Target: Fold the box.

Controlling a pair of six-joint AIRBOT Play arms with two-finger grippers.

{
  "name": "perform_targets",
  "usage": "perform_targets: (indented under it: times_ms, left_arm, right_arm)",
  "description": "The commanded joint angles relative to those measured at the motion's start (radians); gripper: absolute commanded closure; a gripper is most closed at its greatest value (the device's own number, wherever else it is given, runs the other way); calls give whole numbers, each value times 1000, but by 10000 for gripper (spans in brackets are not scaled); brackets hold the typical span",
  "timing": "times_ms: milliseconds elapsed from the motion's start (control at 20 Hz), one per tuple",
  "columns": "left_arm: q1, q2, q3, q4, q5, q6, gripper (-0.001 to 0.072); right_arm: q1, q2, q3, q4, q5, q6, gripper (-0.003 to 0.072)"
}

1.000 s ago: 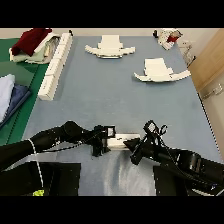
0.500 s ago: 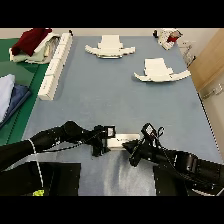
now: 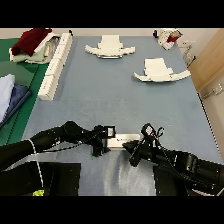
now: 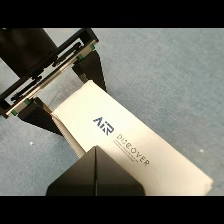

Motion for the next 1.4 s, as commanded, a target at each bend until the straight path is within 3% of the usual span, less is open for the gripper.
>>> perform_targets:
  times_ms: [0, 850, 950, 1100, 1350]
  left_arm:
    - [0, 0, 1, 0, 0, 0, 429]
    - [0, 0, 1, 0, 0, 0, 429]
    - [0, 0, 1, 0, 0, 0, 429]
    - [0, 0, 1, 0, 0, 0, 429]
    - [0, 0, 1, 0, 0, 0, 429]
  right_arm:
    - [1, 1, 0, -5, -25, 0, 682]
    - [-2, 114, 45, -214, -20, -1, 680]
    - [-2, 116, 98, -266, -161, -1, 680]
    - [-35, 115, 249, -425, -529, 0, 681]
    - [-286, 65, 426, -472, -771, -55, 682]
